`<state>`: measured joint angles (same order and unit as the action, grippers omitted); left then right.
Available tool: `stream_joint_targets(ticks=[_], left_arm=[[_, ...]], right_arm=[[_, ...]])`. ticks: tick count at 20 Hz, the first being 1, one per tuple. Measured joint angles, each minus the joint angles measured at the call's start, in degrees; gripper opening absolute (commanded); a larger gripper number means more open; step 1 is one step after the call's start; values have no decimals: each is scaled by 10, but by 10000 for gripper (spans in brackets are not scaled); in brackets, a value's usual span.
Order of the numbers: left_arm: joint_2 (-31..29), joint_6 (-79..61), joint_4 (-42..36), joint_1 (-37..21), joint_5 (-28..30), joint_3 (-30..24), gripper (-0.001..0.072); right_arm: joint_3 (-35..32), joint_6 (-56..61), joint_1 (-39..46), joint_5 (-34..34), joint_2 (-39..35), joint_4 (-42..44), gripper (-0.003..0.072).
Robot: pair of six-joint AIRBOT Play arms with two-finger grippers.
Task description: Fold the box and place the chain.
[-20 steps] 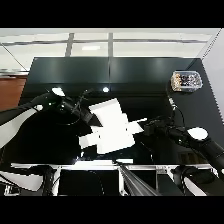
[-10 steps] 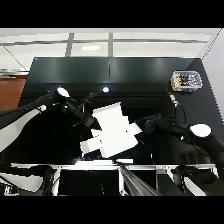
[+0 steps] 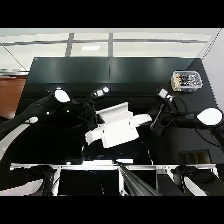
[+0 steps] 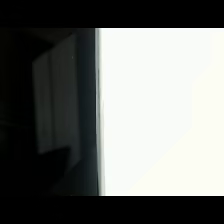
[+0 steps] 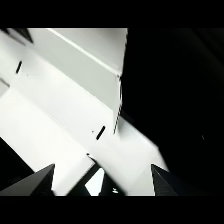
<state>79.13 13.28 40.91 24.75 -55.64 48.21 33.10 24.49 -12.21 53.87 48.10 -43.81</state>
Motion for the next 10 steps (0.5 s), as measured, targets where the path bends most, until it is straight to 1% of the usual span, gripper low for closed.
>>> stream_joint_targets(ticks=[3,5,10], left_arm=[[-4,-59,12,24,44,-4,30],[2,-78,16,31,63,-5,31],[16,-99,20,38,78,-6,32]], right_arm=[[0,-39,-43,-18,15,-54,709],[-7,-74,-62,-26,28,-77,710],[-28,-139,-92,-31,70,-106,709]])
